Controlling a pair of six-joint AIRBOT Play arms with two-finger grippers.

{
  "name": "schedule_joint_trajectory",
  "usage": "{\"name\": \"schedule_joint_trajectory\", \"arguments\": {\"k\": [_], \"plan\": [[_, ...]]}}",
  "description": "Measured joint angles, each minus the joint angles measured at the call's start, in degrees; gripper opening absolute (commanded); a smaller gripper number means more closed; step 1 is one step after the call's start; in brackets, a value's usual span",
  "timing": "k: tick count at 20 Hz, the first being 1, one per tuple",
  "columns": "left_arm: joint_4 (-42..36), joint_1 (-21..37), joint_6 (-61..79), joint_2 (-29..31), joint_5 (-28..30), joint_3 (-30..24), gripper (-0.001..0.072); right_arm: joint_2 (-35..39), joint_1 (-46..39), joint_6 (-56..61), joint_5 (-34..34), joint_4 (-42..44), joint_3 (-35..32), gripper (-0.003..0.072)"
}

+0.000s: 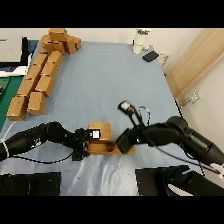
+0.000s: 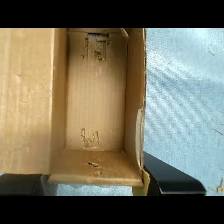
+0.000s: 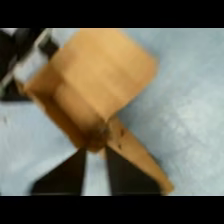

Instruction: Fold the box.

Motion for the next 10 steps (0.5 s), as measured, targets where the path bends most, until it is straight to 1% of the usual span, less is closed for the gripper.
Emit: {"name": "schedule_joint_trajectory", "arguments": {"k": [2,4,7,10], "plan": [[0.0,0.0,0.0,0.0,0.0,0.0,0.051,0.4,1.5,-6.6,-1.7,-2.5,-2.7,0.0663],[0.0,0.0,0.0,0.0,0.0,0.0,0.051,-0.9,2.3,-13.2,-1.4,-4.6,-4.3,0.0663],[0.0,0.0,0.0,0.0,0.0,0.0,0.0511,-4.3,2.8,-23.3,2.9,-6.5,-5.5,0.0663],[0.0,0.0,0.0,0.0,0.0,0.0,0.051,-6.8,3.1,-30.7,8.3,-6.9,-5.9,0.0661]]}}
